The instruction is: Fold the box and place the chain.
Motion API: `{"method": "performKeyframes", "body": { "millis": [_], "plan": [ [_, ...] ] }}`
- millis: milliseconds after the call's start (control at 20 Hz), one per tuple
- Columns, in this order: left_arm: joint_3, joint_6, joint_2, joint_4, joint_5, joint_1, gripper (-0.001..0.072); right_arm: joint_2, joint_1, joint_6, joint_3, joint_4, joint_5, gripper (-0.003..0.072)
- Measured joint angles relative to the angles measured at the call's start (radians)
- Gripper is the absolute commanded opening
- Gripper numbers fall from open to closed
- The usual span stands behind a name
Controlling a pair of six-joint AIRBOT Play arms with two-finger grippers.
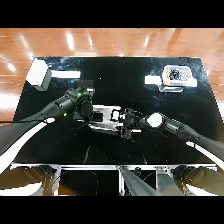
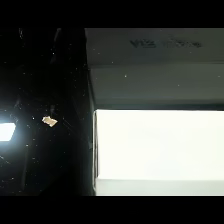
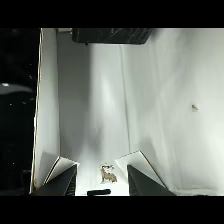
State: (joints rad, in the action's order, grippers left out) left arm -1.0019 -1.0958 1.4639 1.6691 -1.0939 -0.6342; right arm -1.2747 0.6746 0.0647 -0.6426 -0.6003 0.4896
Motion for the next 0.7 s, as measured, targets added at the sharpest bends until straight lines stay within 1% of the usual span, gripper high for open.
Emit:
{"method": "performKeyframes", "body": {
  "millis": [50, 150, 200, 250, 300, 350, 400, 450, 500, 550, 700],
  "plan": [
    [0.000, 0.000, 0.000, 0.001, 0.001, 0.000, 0.0020, 0.000, 0.000, 0.000, 0.000, 0.000, -0.002, 0.0139],
    [0.000, 0.001, 0.000, 0.006, 0.003, 0.000, 0.0020, 0.000, 0.000, 0.000, 0.000, 0.000, 0.000, 0.0147],
    [0.000, 0.001, 0.000, 0.006, 0.003, 0.000, 0.0020, 0.000, 0.000, -0.001, 0.000, 0.000, -0.001, 0.0301],
    [0.000, 0.001, 0.000, 0.005, 0.004, 0.000, 0.0020, 0.000, 0.000, -0.001, 0.000, 0.001, 0.000, 0.0488],
    [0.000, -0.002, 0.000, 0.004, 0.005, 0.000, 0.0020, 0.000, 0.000, 0.000, 0.000, 0.000, 0.000, 0.0501],
    [0.000, 0.000, 0.000, 0.002, 0.001, 0.000, 0.0020, -0.001, 0.000, -0.001, 0.000, 0.000, 0.001, 0.0464],
    [0.000, 0.000, 0.000, 0.002, 0.002, 0.000, 0.0020, -0.001, 0.000, -0.001, 0.000, 0.000, 0.000, 0.0465],
    [0.000, 0.000, 0.000, 0.002, 0.002, 0.000, 0.0020, -0.001, 0.000, -0.001, 0.000, 0.000, 0.000, 0.0336],
    [0.000, 0.000, 0.000, 0.001, 0.000, 0.000, 0.0020, -0.001, 0.000, -0.001, 0.000, -0.002, -0.001, 0.0083],
    [0.000, 0.000, 0.000, 0.000, -0.005, 0.000, 0.0020, -0.001, 0.000, 0.000, 0.000, -0.003, -0.003, 0.0021],
    [0.000, 0.000, 0.000, 0.001, -0.002, 0.000, 0.0020, -0.001, -0.002, -0.001, 0.000, -0.003, -0.001, 0.0021]
  ]
}}
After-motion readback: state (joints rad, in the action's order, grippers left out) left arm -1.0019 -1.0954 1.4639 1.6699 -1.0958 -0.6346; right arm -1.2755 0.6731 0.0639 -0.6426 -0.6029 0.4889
